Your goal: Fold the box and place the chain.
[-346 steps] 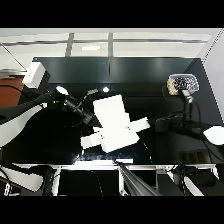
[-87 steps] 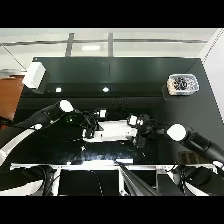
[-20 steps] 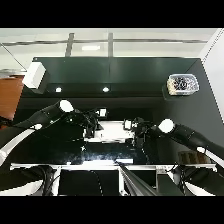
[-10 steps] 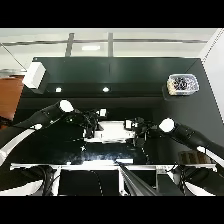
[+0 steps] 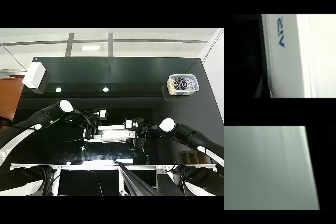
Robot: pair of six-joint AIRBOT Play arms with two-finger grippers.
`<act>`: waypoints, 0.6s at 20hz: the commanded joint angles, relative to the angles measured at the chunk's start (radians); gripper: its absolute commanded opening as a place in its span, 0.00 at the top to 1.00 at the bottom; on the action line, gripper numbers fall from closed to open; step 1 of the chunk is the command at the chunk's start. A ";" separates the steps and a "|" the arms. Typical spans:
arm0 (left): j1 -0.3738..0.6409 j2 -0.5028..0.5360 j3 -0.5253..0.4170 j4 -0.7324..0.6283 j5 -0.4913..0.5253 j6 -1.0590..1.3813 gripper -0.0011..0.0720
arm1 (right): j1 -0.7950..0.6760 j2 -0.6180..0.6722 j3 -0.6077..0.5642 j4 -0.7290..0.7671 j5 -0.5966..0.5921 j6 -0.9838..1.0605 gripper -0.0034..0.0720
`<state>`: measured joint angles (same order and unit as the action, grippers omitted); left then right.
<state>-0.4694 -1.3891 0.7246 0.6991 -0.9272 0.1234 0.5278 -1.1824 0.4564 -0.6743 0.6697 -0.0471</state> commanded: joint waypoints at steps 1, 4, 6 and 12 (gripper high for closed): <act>0.007 0.019 0.002 0.000 0.008 -0.006 0.28 | 0.000 0.000 0.000 0.039 -0.020 0.006 0.50; 0.050 0.062 0.001 0.002 0.004 -0.057 0.28 | 0.003 0.000 0.000 0.038 -0.035 0.006 0.50; 0.092 0.104 0.001 0.004 -0.007 -0.097 0.28 | 0.003 0.000 0.000 0.038 -0.050 0.006 0.50; 0.248 0.198 0.002 0.007 -0.199 -0.352 0.74 | 0.003 0.000 0.000 0.035 -0.057 0.006 0.50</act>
